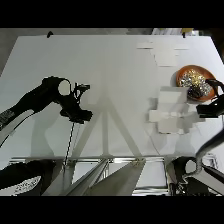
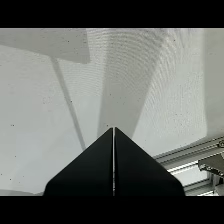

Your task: Fold the box and place the chain.

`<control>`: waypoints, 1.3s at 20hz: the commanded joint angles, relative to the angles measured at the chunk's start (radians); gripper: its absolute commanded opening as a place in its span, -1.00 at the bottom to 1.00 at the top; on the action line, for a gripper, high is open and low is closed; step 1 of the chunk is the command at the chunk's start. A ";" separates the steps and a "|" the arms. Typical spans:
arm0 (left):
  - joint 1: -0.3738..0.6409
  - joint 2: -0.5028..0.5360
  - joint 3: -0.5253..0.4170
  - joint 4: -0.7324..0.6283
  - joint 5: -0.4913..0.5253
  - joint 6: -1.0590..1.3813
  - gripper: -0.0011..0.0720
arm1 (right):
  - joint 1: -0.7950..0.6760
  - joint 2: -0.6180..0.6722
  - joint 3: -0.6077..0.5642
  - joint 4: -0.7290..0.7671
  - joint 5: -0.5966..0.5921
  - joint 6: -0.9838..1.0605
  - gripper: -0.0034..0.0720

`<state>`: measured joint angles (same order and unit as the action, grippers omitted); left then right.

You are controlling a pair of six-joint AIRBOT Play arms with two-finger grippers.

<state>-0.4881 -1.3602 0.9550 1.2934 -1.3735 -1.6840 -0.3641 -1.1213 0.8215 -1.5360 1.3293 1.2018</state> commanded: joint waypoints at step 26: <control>0.003 -0.126 0.000 -0.711 0.335 1.146 0.48 | 0.627 0.406 -0.351 0.345 -0.268 0.243 -0.87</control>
<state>-0.4862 -1.4433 0.9550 0.6777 -1.0504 -0.6868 0.2604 -0.7158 0.4717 -1.1927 1.0622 1.4437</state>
